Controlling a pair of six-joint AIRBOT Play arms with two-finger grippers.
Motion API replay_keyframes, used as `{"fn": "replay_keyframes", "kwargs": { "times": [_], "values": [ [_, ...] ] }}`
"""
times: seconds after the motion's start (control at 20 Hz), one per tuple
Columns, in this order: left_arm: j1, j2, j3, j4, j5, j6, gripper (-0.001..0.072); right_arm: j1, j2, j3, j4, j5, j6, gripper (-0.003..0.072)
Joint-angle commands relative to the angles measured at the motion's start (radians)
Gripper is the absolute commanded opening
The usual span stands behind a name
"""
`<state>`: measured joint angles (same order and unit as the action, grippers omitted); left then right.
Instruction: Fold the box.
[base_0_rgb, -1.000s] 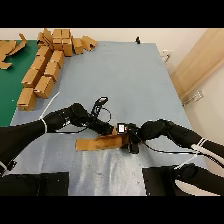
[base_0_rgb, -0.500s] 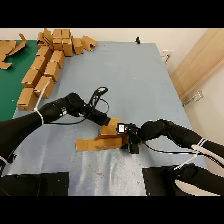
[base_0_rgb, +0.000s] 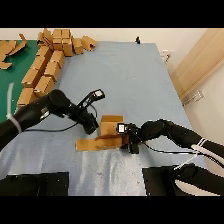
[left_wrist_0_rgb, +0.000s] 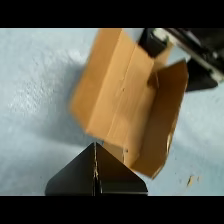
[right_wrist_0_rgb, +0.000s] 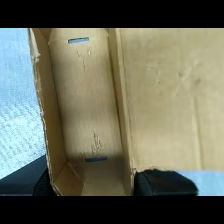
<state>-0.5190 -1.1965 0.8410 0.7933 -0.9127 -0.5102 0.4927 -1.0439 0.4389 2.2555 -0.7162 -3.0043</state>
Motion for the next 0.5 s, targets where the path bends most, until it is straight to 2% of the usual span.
{"fn": "replay_keyframes", "kwargs": {
  "times": [0.0,0.15,0.25,0.3,0.35,0.4,0.45],
  "values": [
    [-0.015,0.167,-0.15,0.106,0.087,0.029,0.001,0.0,0.0,0.0,0.0,0.0,0.0,0.0492],
    [-0.106,0.308,-0.315,0.161,0.2,0.092,0.0012,0.0,0.0,0.0,0.0,0.0,0.0,0.0492],
    [-0.175,0.357,-0.393,0.197,0.228,0.193,0.0015,0.0,0.0,0.0,0.001,0.0,0.002,0.0492],
    [-0.201,0.359,-0.413,0.206,0.237,0.208,0.0082,0.0,0.0,0.0,0.001,0.001,0.001,0.0491],
    [-0.22,0.354,-0.421,0.206,0.249,0.207,0.0501,0.0,0.0,0.0,0.0,0.001,0.001,0.0492],
    [-0.233,0.344,-0.421,0.195,0.27,0.206,0.072,0.0,0.0,0.0,0.0,0.001,0.001,0.0492],
    [-0.245,0.336,-0.42,0.185,0.297,0.206,0.072,0.0,0.0,0.0,0.0,0.001,0.001,0.0492]
  ]
}}
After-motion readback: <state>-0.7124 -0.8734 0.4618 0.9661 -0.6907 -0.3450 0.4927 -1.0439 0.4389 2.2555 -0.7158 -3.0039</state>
